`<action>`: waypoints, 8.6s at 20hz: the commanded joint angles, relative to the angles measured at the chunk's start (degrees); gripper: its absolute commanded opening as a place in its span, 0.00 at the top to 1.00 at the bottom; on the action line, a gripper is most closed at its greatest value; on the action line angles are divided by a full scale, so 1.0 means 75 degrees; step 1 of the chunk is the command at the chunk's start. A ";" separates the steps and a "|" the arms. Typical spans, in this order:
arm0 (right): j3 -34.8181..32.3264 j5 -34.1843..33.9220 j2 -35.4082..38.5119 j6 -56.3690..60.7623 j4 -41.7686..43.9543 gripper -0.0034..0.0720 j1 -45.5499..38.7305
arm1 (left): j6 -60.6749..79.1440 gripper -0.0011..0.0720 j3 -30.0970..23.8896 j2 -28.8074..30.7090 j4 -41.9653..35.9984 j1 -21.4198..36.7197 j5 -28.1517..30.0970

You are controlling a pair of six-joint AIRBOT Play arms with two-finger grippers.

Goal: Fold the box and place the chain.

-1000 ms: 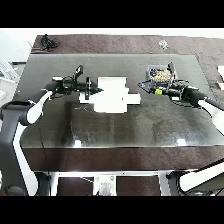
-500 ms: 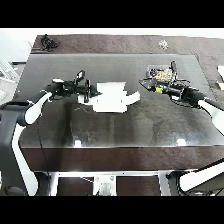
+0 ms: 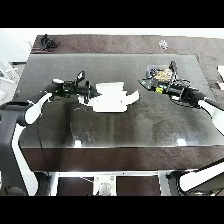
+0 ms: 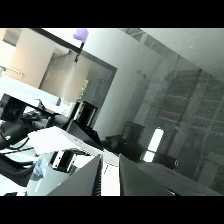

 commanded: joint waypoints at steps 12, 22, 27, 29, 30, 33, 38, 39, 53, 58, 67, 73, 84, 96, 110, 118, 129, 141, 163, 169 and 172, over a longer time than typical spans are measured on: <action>-0.0003 0.1078 0.0012 -0.0688 0.0204 0.81 -0.0006 | -0.0117 0.96 -0.0003 0.0003 0.0134 -0.0012 0.0047; -0.1568 -0.2363 0.3019 -0.1556 -0.3791 0.89 0.1545 | -0.0117 0.96 -0.0003 0.0003 0.0131 -0.0012 0.0050; -0.1827 -0.3314 0.3448 -0.1620 -0.5887 0.11 0.2565 | -0.0117 0.96 -0.0003 0.0003 0.0131 -0.0012 0.0050; -0.1830 -0.3520 0.3421 -0.1617 -0.6627 0.11 0.2923 | -0.0117 0.96 -0.0003 0.0003 0.0128 -0.0009 0.0050; -0.1848 -0.3774 0.3418 -0.1620 -0.6930 0.11 0.3086 | -0.0117 0.96 -0.0003 0.0003 0.0125 -0.0012 0.0050; -0.1862 -0.4403 0.3354 -0.1623 -0.7297 0.11 0.3497 | -0.0117 0.96 -0.0003 0.0003 0.0125 -0.0012 0.0050; -0.1912 -0.4301 0.3028 -0.1824 -0.7297 0.11 0.3856 | -0.0117 0.96 -0.0003 0.0003 0.0111 -0.0012 0.0050; -0.1938 -0.4229 0.2984 -0.1900 -0.7294 0.11 0.3885 | -0.0117 0.96 -0.0003 0.0003 0.0111 -0.0012 0.0050; -0.2081 -0.5951 0.2279 -0.2868 -0.6645 0.10 0.3958 | -0.0117 0.96 -0.0003 0.0003 0.0108 -0.0012 0.0050; -0.1833 -0.6216 0.2285 -0.3917 -0.5383 0.11 0.3949 | -0.0117 0.96 -0.0003 0.0003 0.0105 -0.0012 0.0050; -0.1058 -0.5625 0.2273 -0.4022 -0.5295 0.03 0.3302 | -0.0117 0.96 -0.0003 0.0003 0.0105 -0.0012 0.0050; -0.0705 -0.4709 0.1810 -0.4803 -0.4430 0.03 0.3002 | -0.0117 0.96 -0.0003 0.0003 0.0105 -0.0012 0.0050; -0.0213 -0.3314 0.1154 -0.5992 -0.3858 0.03 0.2314 | -0.0117 0.96 -0.0003 0.0003 0.0102 -0.0012 0.0050; 0.0720 -0.1553 -0.0035 -0.6155 -0.3879 0.03 0.2282 | -0.0117 0.96 -0.0003 0.0003 0.0099 -0.0012 0.0044; 0.1413 -0.0947 -0.0784 -0.6219 -0.4182 0.03 0.2285 | -0.0117 0.96 -0.0003 0.0003 0.0096 -0.0012 0.0050; 0.1784 -0.0749 -0.1142 -0.6269 -0.4199 0.03 0.2291 | -0.0117 0.96 -0.0003 0.0003 0.0090 -0.0012 0.0050; 0.2189 -0.0743 -0.1370 -0.6309 -0.4199 0.03 0.2291 | -0.0117 0.96 -0.0003 0.0003 0.0087 -0.0012 0.0050; 0.2183 -0.0495 -0.1387 -0.6274 -0.4403 0.03 0.2299 | -0.0117 0.96 -0.0003 0.0003 0.0085 -0.0012 0.0050; 0.2189 -0.0490 -0.1501 -0.6391 -0.4109 0.03 0.2337 | -0.0117 0.96 -0.0003 0.0003 0.0085 -0.0012 0.0050; 0.2189 -0.0405 -0.1498 -0.6388 -0.4112 0.00 0.2334 | -0.0117 0.96 -0.0003 0.0003 0.0085 -0.0012 0.0050; 0.2189 -0.0216 -0.1498 -0.6359 -0.4112 0.00 0.2331 | -0.0117 0.96 -0.0003 0.0003 0.0085 -0.0012 0.0050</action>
